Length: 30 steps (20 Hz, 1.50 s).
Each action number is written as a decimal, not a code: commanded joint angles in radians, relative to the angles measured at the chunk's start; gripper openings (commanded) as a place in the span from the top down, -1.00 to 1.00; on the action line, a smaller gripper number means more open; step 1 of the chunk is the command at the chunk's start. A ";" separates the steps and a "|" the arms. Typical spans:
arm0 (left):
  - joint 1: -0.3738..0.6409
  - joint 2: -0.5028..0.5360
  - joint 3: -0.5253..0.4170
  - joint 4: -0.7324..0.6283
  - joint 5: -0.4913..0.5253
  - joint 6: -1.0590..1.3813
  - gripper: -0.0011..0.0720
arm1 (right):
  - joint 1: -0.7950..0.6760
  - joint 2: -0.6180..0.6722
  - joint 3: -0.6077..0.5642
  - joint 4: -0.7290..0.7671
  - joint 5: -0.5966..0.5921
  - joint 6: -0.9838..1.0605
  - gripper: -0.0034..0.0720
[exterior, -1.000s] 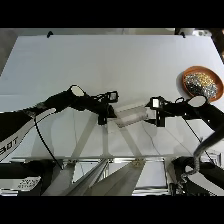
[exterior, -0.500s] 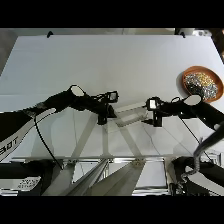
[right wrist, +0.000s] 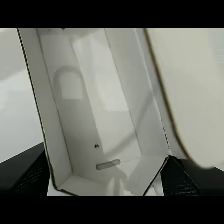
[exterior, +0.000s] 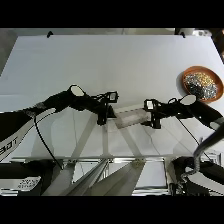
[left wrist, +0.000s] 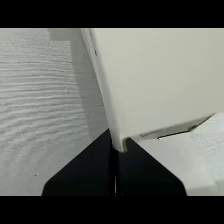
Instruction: Fold the box and place the chain.
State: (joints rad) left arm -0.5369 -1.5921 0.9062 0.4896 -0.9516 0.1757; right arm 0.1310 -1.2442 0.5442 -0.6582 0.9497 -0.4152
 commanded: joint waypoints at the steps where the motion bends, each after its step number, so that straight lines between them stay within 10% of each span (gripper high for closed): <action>1: -0.001 0.000 0.000 -0.003 0.004 0.000 0.94 | 0.014 -0.017 0.000 -0.029 0.040 0.118 -0.93; 30: -0.001 0.000 0.000 -0.003 0.005 0.000 0.94 | 0.047 0.072 -0.056 -0.069 -0.038 0.071 -0.97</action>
